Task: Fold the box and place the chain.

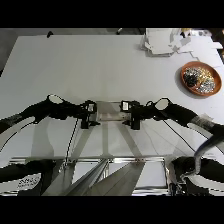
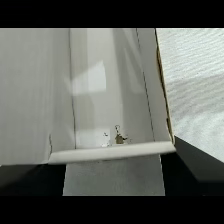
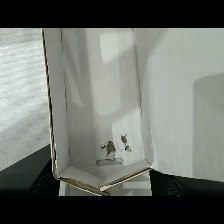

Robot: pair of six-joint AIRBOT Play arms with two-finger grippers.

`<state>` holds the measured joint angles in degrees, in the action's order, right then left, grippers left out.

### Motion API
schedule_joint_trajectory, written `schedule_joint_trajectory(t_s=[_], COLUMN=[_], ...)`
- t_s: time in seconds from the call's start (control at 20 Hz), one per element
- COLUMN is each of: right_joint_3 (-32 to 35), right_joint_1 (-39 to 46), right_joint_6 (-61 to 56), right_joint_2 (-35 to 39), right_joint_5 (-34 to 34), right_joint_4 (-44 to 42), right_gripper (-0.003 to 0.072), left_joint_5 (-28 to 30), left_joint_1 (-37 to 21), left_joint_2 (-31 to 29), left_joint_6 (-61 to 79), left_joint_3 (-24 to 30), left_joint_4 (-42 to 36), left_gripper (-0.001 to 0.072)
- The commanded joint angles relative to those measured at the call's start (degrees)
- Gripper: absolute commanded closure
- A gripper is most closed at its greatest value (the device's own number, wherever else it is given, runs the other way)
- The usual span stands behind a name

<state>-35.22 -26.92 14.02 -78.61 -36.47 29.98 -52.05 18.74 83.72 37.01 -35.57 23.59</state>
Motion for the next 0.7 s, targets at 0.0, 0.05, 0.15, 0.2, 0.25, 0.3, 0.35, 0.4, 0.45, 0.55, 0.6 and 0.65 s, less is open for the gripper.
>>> schedule_joint_trajectory(t_s=[0.0,0.05,0.15,0.2,0.25,0.3,0.35,0.4,0.45,0.55,0.6,0.65], right_joint_3=[0.0,0.0,0.0,0.0,0.0,0.0,0.0,0.0,0.0,0.0,0.0,0.0], right_joint_1=[0.0,0.0,0.0,0.0,0.0,0.0,0.0,0.0,0.0,0.0,0.0,0.0], right_joint_6=[0.0,0.0,0.0,0.0,0.0,0.0,0.0,0.0,0.0,-0.2,-1.2,-3.3], right_joint_2=[0.0,0.0,0.0,0.0,0.0,0.0,0.0,0.1,0.2,0.8,1.4,2.0], right_joint_5=[0.0,0.0,0.0,0.0,0.0,0.0,0.0,0.0,0.0,-0.4,-0.5,-0.8], right_joint_4=[0.0,0.0,0.0,0.0,0.0,0.0,0.0,0.2,0.2,2.0,4.2,6.8], right_gripper=[0.0305,0.0305,0.0306,0.0306,0.0306,0.0275,0.0111,-0.0017,-0.0021,-0.0021,-0.0020,-0.0020], left_joint_5=[0.0,0.0,0.0,0.0,0.0,0.0,0.0,0.0,0.0,0.0,0.0,0.0], left_joint_1=[0.0,0.0,0.0,0.0,0.0,0.0,0.0,0.0,0.0,0.0,0.0,0.0], left_joint_2=[0.0,0.0,0.0,0.0,0.0,0.0,0.0,0.0,0.0,0.0,0.0,0.0], left_joint_6=[0.0,0.0,0.0,0.0,0.0,0.0,0.0,0.0,0.0,0.0,0.0,0.0], left_joint_3=[0.0,0.0,0.0,0.0,0.0,0.0,0.0,0.0,0.0,0.0,0.0,0.0], left_joint_4=[0.0,0.0,0.0,0.0,0.0,0.0,0.0,0.0,0.0,0.0,0.0,0.0], left_gripper=[0.0677,0.0677,0.0677,0.0677,0.0677,0.0677,0.0677,0.0677,0.0677,0.0677,0.0677,0.0677])
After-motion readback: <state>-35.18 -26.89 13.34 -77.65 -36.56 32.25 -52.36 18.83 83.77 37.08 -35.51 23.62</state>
